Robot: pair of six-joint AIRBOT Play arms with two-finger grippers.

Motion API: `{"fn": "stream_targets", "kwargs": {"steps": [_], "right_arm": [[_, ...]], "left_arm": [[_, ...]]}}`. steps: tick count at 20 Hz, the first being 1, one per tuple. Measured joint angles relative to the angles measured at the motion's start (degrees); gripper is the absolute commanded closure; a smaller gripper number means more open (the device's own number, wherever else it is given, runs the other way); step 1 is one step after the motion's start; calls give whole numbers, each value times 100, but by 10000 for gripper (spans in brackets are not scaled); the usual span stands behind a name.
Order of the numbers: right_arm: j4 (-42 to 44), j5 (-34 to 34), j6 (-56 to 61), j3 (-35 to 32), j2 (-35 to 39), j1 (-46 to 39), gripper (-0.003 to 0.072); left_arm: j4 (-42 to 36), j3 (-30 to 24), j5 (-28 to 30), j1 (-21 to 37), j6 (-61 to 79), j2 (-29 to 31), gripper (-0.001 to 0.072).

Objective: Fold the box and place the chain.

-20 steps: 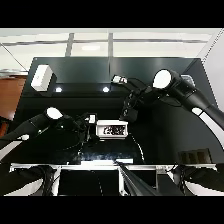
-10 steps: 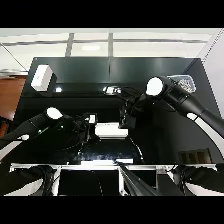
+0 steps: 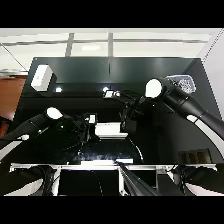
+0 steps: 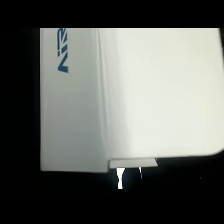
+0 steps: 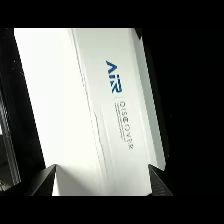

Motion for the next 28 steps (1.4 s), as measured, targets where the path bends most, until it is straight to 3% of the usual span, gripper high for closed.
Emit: {"fn": "stream_targets", "kwargs": {"steps": [7, 9, 13, 14, 16, 17, 28], "right_arm": [[-350, -295, 205, -166, 0, 83, -33], [-380, -387, 210, -179, 0, 92, 142], [-378, -474, 208, -190, 0, 98, 143], [-348, -496, 208, -190, 0, 98, 259], [-280, -505, 205, -190, 0, 105, 272], [-258, -507, 203, -190, 0, 111, 337], [-203, -522, 184, -190, 0, 339, 338]], "left_arm": [[0, 0, 0, 0, -2, 0, 269], [0, 0, 0, 0, -2, 0, 269], [0, 0, 0, 0, -13, 0, 269], [0, 0, 0, 0, -13, 0, 269], [0, 0, 0, 0, -13, 0, 269], [0, 0, 0, 0, -11, 0, 268], [0, 0, 0, 0, 2, 0, 269]]}}
